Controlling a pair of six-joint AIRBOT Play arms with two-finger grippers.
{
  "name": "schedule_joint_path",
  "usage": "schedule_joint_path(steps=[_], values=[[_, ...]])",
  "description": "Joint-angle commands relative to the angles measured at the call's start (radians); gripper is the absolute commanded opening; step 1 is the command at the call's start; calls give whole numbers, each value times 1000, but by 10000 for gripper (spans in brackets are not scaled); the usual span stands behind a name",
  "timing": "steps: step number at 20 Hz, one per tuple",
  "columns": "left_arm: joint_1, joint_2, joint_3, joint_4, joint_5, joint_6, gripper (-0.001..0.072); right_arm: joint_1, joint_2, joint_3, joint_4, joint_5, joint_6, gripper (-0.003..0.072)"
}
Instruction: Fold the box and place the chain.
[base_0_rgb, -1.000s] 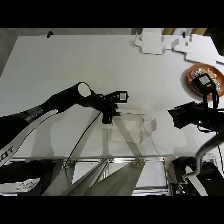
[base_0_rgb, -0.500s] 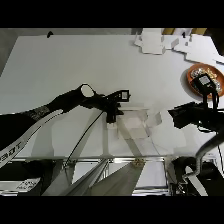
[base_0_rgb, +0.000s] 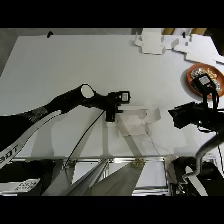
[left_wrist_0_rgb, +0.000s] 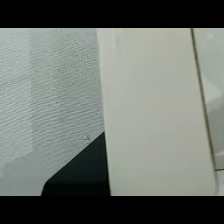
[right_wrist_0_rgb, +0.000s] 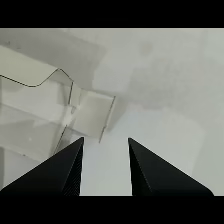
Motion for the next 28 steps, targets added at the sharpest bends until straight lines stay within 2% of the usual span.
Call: schedule_joint_path(steps=[1,12,14,15,17,18,19,21,26,27,28], values=[[-5,-8,0,33,-13,2,4,1,1,-1,-2,0,0,321],[-5,-8,0,33,-31,2,5,1,1,-1,-2,14,-33,320],[-5,-8,0,32,-31,2,5,1,1,-1,-1,26,-95,317],[-5,-8,0,32,-31,2,5,1,-2,-1,1,37,-141,289],[-5,-8,0,32,-31,2,5,13,-29,-5,80,100,-321,59],[-5,-8,0,32,-31,2,5,27,-48,-16,149,143,-420,17],[-5,-8,0,32,-31,2,5,51,-70,-32,192,174,-498,16],[-5,-8,0,32,-31,2,5,115,-106,-76,160,157,-543,16],[-5,-8,0,32,-31,2,5,324,-159,-186,120,3,-779,32],[-5,-8,0,32,-31,2,5,359,-160,-195,90,-23,-778,126],[-5,-8,0,32,-31,2,5,374,-158,-212,85,-63,-779,253]])
